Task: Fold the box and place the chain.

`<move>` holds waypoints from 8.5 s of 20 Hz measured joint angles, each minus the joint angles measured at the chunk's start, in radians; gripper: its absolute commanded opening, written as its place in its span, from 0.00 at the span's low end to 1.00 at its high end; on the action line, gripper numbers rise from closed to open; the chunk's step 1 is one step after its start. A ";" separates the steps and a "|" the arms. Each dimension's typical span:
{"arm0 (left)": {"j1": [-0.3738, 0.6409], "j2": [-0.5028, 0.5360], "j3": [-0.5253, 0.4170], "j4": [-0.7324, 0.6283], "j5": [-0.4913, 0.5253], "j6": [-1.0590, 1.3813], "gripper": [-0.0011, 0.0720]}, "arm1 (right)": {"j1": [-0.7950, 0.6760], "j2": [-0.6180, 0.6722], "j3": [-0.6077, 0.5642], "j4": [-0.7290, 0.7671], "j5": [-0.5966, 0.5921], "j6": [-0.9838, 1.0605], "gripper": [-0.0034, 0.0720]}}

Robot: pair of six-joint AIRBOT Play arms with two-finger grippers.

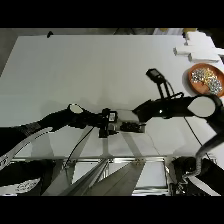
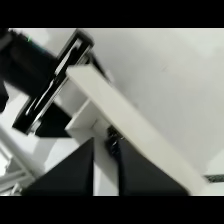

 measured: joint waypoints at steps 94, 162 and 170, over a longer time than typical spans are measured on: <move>0.000 0.000 0.000 0.000 0.000 0.000 0.20 | 0.110 -0.364 0.218 -0.130 0.159 -0.443 0.07; 0.000 0.000 0.000 0.000 0.001 0.001 0.20 | 0.257 -0.216 -0.084 -0.126 0.024 -0.596 0.07; 0.000 0.000 0.000 0.002 0.003 0.000 0.20 | 0.257 -0.217 -0.121 -0.126 -0.009 -0.596 0.07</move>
